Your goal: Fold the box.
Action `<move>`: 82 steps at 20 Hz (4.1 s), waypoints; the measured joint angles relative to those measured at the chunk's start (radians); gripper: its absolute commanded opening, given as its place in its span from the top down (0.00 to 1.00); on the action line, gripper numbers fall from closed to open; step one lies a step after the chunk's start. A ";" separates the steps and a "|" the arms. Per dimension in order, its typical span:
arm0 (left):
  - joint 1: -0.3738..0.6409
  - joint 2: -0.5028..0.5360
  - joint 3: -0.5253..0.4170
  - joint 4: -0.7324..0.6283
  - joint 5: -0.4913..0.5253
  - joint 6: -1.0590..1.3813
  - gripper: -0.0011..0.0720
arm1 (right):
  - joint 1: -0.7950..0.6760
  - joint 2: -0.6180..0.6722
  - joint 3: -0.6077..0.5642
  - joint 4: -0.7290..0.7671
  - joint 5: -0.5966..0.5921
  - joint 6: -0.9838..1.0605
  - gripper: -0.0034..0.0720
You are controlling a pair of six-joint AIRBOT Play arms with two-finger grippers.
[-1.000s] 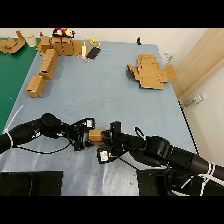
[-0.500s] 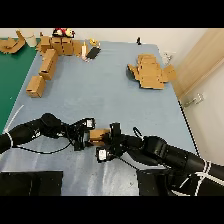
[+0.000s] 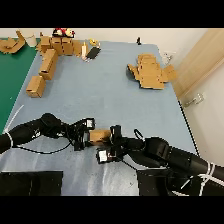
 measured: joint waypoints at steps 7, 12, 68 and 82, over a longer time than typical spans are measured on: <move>0.000 0.000 0.000 0.000 0.000 0.000 0.29 | -0.054 0.174 0.068 -0.010 -0.099 0.632 0.95; 0.000 0.000 0.000 0.000 0.000 0.000 0.29 | -0.181 0.206 0.034 0.115 -0.325 1.142 0.95; 0.000 0.000 0.000 -0.030 0.018 -0.002 0.29 | -0.603 -0.118 0.258 0.299 -0.572 1.245 0.95; 0.209 0.208 0.006 0.076 0.297 -0.551 0.29 | -0.605 -0.122 0.259 0.205 -0.502 1.303 0.95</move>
